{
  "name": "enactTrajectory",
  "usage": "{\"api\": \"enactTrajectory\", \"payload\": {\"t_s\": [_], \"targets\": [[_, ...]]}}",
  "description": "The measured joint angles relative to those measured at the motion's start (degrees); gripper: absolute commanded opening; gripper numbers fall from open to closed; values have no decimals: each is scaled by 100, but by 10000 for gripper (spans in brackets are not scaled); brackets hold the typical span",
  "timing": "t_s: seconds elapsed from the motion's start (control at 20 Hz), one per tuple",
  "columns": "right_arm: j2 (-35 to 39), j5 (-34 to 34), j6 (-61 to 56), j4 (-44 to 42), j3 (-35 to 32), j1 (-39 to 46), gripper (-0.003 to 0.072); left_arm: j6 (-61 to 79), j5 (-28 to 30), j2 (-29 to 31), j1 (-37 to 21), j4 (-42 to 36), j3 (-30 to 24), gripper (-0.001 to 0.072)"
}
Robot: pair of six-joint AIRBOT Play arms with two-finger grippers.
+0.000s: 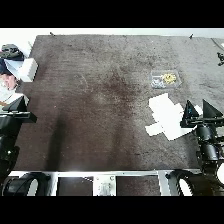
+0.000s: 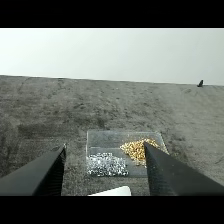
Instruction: Fold the box and place the chain.
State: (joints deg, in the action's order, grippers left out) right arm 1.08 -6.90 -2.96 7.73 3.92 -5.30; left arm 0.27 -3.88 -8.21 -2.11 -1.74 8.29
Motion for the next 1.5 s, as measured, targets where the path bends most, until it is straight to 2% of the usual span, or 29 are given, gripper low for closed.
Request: {"api": "enactTrajectory", "payload": {"t_s": [0.35,0.55,0.7,0.9,1.05,1.2,1.4,1.5], "targets": [[0,-4,-85,48,57,0,534,0,0,0,0,0,0,12],[-173,-146,-111,70,444,0,534,-2,0,0,0,0,0,12],[-885,-317,-125,72,907,2,534,-2,0,0,0,0,0,11],[-2479,-240,-127,-136,1825,210,534,0,0,0,0,2,0,12],[-3825,798,-229,-197,2682,955,535,-2,0,0,0,2,0,11],[-4996,2433,-662,39,3464,2035,534,-2,-2,0,0,0,0,12],[-6271,4400,-1838,1491,4662,3414,531,-2,0,0,0,2,0,11],[-6926,5313,-2463,2422,5423,3952,500,-2,0,0,0,0,0,12]]}}
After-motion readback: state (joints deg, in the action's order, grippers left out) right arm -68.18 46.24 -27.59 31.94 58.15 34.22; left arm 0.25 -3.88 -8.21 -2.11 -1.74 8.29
